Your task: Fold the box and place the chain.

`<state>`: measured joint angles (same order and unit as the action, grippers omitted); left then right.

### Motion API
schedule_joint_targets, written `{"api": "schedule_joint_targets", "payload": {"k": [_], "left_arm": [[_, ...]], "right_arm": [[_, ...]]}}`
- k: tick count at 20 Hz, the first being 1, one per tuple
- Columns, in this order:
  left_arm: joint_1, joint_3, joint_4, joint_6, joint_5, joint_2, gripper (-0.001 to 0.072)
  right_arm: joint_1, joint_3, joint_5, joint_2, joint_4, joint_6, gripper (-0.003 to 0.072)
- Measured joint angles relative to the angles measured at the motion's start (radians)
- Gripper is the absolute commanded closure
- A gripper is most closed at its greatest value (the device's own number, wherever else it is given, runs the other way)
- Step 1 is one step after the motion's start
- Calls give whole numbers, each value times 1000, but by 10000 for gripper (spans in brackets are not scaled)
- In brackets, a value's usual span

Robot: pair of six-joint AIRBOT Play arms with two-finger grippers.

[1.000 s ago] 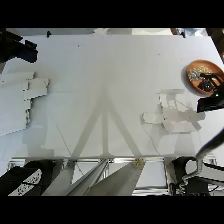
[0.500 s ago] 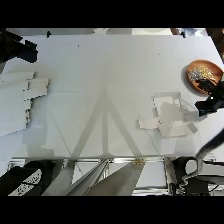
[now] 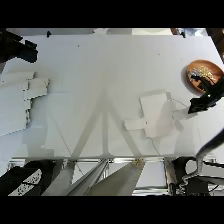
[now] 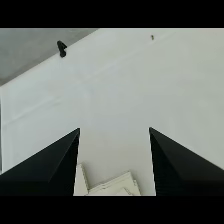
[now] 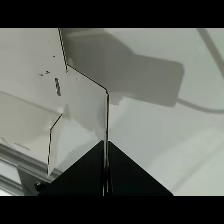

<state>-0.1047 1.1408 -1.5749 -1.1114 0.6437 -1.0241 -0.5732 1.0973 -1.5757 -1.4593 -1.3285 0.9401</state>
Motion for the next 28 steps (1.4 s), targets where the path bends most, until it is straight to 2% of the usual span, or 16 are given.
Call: {"api": "schedule_joint_targets", "payload": {"k": [5,10,16,20,28], "left_arm": [[0,0,0,0,0,0,238],[0,0,0,0,0,0,238],[0,0,0,0,0,0,238],[0,0,0,0,0,0,238],[0,0,0,0,0,0,238]], "right_arm": [[28,0,24,18,242,-123,672],[183,0,136,22,429,-234,673],[448,0,389,21,612,-304,673],[557,-18,567,21,658,-315,674],[602,-243,992,21,685,-319,674]]}}
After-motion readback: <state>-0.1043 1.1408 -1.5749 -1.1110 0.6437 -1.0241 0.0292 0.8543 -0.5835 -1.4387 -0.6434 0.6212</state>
